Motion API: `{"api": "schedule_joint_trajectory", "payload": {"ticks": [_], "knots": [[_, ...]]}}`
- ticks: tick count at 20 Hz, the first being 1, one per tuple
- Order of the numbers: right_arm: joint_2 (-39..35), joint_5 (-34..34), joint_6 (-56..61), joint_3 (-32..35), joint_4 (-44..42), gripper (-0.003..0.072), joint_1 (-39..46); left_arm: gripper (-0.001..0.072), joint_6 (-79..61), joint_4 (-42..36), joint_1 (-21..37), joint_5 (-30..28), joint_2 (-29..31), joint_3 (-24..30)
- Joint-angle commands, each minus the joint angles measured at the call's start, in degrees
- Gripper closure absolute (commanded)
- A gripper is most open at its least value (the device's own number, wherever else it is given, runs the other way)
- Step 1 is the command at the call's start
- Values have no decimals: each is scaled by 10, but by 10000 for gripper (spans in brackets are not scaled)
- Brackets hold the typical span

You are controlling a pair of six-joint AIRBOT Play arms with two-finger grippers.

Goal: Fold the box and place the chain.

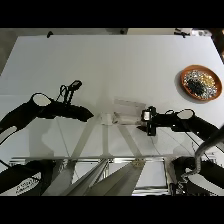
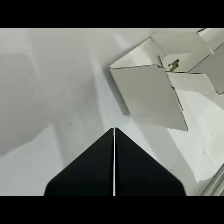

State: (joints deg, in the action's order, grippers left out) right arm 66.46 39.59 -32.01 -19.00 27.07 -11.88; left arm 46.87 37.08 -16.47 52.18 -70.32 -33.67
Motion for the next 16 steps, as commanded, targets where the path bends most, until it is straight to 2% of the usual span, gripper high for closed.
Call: {"api": "schedule_joint_trajectory", "payload": {"ticks": [1, 6, 16], "knots": [[0, 0, 0, 0, 0, 346, 0, 704, 27, -7, -26, 3, -44, -1], [0, 0, 0, 0, 0, 346, 0, 704, 43, -23, -65, -28, -75, -14], [0, 0, 0, 0, 0, 346, 0, 704, 46, -17, -70, -72, -79, -15]]}}
